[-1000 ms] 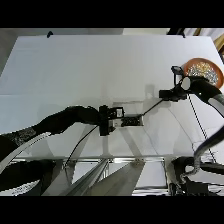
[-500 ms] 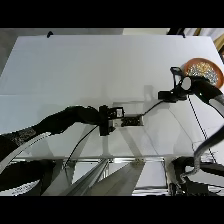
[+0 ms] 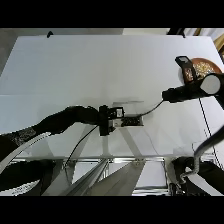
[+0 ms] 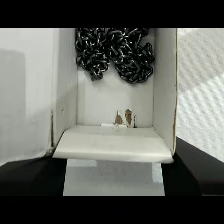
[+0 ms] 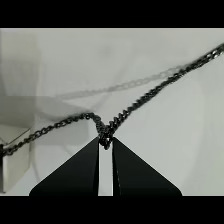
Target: Fold the box and place the chain.
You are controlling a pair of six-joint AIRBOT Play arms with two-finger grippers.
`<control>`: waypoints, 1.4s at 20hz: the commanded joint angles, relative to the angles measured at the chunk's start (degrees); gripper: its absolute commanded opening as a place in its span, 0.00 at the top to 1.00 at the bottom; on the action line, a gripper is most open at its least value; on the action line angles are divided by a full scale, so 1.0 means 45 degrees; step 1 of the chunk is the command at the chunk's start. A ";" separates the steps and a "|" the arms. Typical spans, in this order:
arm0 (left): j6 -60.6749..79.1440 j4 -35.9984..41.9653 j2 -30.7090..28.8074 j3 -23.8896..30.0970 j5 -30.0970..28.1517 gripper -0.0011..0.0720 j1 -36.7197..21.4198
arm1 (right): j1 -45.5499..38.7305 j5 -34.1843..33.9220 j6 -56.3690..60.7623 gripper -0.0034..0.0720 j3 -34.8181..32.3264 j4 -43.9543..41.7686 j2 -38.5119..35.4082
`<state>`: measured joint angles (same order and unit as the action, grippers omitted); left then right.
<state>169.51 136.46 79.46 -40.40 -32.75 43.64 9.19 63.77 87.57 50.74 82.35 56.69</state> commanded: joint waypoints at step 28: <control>0.0005 -0.0005 0.0000 -0.0005 0.0005 0.70 0.0005 | 0.6339 -0.3677 0.2254 0.94 -0.1899 -0.1632 -0.0044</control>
<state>169.51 136.46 79.46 -40.40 -32.73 43.64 38.24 52.31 95.24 44.88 73.21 54.19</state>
